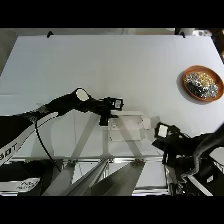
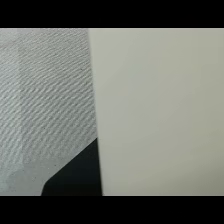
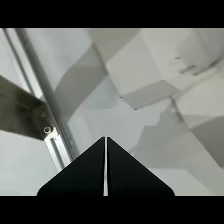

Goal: Fold the box and place the chain.

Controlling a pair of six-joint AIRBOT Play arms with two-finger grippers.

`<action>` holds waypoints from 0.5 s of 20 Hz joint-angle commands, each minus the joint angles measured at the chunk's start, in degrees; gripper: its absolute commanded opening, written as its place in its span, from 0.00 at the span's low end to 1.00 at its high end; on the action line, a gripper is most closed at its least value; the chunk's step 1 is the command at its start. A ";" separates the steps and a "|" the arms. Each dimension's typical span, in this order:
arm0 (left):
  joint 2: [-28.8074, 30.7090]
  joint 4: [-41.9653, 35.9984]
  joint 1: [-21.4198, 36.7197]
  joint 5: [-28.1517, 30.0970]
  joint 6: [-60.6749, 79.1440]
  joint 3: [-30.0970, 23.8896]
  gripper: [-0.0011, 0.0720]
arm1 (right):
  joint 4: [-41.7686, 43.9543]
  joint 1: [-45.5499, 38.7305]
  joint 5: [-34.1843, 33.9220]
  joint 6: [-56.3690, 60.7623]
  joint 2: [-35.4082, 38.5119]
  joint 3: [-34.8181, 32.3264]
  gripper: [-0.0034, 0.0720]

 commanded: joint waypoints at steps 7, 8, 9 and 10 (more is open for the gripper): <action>-0.02 0.00 -0.02 0.00 0.00 0.00 0.03 | -11.61 20.44 -23.89 0.46 -13.68 -3.17 0.94; -0.02 0.00 -0.04 0.00 0.00 0.00 0.03 | -13.16 20.44 -25.00 0.31 -15.13 -3.17 0.97; -0.02 0.00 -0.02 0.00 0.00 0.00 0.03 | -15.08 20.37 -25.97 0.31 -16.28 -3.23 0.97; -0.02 0.00 -0.02 0.00 -0.02 0.00 0.03 | -16.17 20.06 -27.02 0.31 -17.14 -3.45 0.97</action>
